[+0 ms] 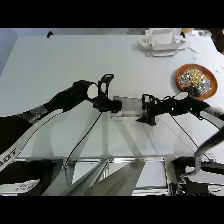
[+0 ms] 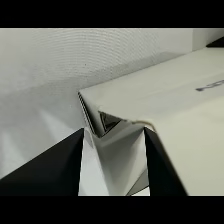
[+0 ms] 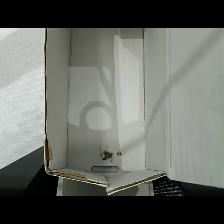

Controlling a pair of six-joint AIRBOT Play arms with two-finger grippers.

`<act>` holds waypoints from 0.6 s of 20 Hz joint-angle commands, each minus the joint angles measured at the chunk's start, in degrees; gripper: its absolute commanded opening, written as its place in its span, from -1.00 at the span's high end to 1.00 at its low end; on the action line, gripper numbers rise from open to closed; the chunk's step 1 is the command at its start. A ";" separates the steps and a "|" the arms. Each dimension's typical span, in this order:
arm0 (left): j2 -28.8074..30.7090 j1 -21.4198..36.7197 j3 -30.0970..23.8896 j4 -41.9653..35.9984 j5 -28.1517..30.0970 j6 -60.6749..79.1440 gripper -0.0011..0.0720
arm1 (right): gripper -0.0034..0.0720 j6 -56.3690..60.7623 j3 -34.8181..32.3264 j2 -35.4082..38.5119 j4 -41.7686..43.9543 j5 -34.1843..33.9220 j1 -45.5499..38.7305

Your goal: Fold the box and place the chain.

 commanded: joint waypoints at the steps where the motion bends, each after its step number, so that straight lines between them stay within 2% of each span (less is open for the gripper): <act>1: -0.55 -1.64 1.68 4.96 -0.81 -4.90 -0.02 | -0.16 0.04 0.02 0.00 0.02 0.02 -0.02; 8: -8.24 -4.48 10.40 7.91 -13.60 -7.82 -0.01 | -0.16 0.04 0.02 0.00 0.02 0.00 -0.02; 11: -10.36 -4.11 13.64 8.09 -15.56 -13.46 0.10 | -0.16 0.04 0.02 0.00 0.02 0.02 -0.02; 12: -10.86 -3.98 14.86 8.02 -15.65 -14.56 0.20 | -0.16 0.04 0.02 0.00 0.02 0.00 -0.02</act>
